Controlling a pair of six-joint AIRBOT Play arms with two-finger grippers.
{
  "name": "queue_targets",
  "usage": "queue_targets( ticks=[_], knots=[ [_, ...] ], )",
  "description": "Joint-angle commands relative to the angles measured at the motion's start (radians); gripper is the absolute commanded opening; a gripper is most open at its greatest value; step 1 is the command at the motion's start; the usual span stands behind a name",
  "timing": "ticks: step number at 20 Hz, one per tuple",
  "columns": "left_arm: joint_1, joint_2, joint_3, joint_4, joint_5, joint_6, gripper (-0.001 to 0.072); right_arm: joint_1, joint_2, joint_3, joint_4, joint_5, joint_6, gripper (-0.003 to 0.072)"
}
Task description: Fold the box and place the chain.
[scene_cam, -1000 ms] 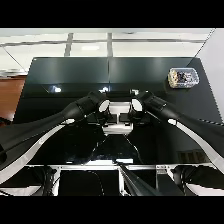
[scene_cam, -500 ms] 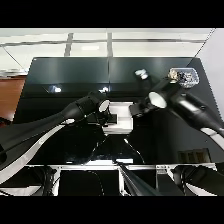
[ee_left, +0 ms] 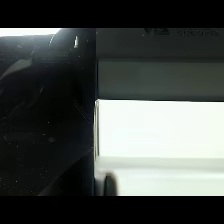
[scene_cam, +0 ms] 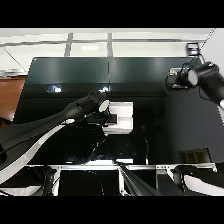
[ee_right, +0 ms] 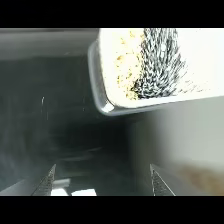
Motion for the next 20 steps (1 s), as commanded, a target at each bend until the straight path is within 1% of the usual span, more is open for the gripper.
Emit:
queue_targets(
  ticks=[1, 4, 5, 6, 7, 8, 11, 13, 17, 18, 19, 20],
  knots=[
    [0.000, 0.000, 0.000, 0.000, 0.001, 0.000, 0.0026, -0.213, -0.212, 0.208, 0.419, -0.002, 0.034, 0.0720],
    [0.000, 0.000, 0.000, -0.001, 0.001, 0.000, 0.0026, -0.276, -0.402, 0.481, 0.450, 0.254, 0.206, 0.0720],
    [0.000, 0.000, 0.000, -0.001, 0.001, 0.000, 0.0026, -0.288, -0.452, 0.548, 0.459, 0.286, 0.223, 0.0720],
    [0.000, 0.000, 0.000, 0.000, 0.000, 0.000, 0.0026, -0.293, -0.483, 0.589, 0.462, 0.286, 0.223, 0.0720],
    [0.000, 0.000, 0.000, 0.000, -0.002, 0.000, 0.0026, -0.294, -0.507, 0.616, 0.462, 0.273, 0.225, 0.0626],
    [0.000, 0.000, 0.000, 0.000, -0.002, 0.000, 0.0026, -0.294, -0.521, 0.626, 0.468, 0.256, 0.246, 0.0597],
    [0.000, 0.000, 0.000, 0.000, -0.001, 0.000, 0.0026, -0.294, -0.555, 0.626, 0.545, 0.189, 0.265, 0.0596],
    [0.000, 0.000, 0.000, -0.001, -0.002, 0.000, 0.0026, -0.291, -0.568, 0.626, 0.545, 0.149, 0.264, 0.0596],
    [0.000, 0.000, 0.000, -0.001, -0.003, 0.000, 0.0026, -0.291, -0.590, 0.626, 0.537, 0.162, 0.264, 0.0596],
    [0.000, 0.000, 0.000, -0.001, -0.003, 0.000, 0.0026, -0.291, -0.594, 0.626, 0.537, 0.161, 0.264, 0.0584],
    [0.000, 0.000, 0.000, -0.001, -0.003, 0.000, 0.0026, -0.291, -0.597, 0.626, 0.537, 0.161, 0.264, 0.0555],
    [0.000, 0.000, 0.000, -0.001, -0.003, 0.000, 0.0026, -0.291, -0.599, 0.626, 0.537, 0.164, 0.264, 0.0555]
  ],
)
